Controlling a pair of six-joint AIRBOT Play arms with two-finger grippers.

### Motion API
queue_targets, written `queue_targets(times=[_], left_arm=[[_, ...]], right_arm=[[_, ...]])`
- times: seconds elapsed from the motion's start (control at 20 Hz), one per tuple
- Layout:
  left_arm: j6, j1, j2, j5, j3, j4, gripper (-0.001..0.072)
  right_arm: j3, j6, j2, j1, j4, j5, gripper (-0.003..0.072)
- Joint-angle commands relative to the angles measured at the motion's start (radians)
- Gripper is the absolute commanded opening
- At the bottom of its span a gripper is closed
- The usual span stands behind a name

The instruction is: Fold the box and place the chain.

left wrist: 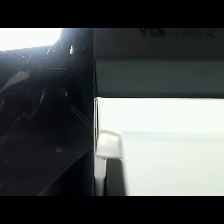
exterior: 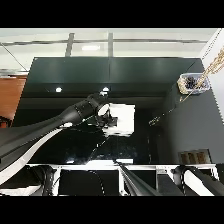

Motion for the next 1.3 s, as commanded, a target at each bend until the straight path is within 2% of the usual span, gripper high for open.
queue_targets(times=[0.0,0.15,0.35,0.5,1.05,1.25], left_arm=[[0.0,0.001,0.0,0.0,0.0,0.0,0.0026],[0.0,0.001,0.0,0.0,0.0,0.0,0.0026],[0.0,0.001,0.0,0.001,0.0,0.0,0.0026],[0.0,0.001,0.0,0.001,0.0,0.0,0.0026],[0.0,0.001,0.0,0.001,0.0,0.0,0.0026],[0.0,0.001,0.0,0.001,0.0,0.0,0.0026]], right_arm=[[0.0,-0.08,0.045,0.003,0.2,0.134,0.0007],[0.0,-0.127,0.05,0.014,0.34,0.216,0.001],[0.0,-0.156,0.05,0.072,0.438,0.281,0.001],[0.0,-0.158,0.049,0.145,0.495,0.255,0.001],[0.0,-0.157,0.048,0.387,0.531,0.1,0.001],[-0.034,-0.157,0.026,0.461,0.499,0.099,0.001]])
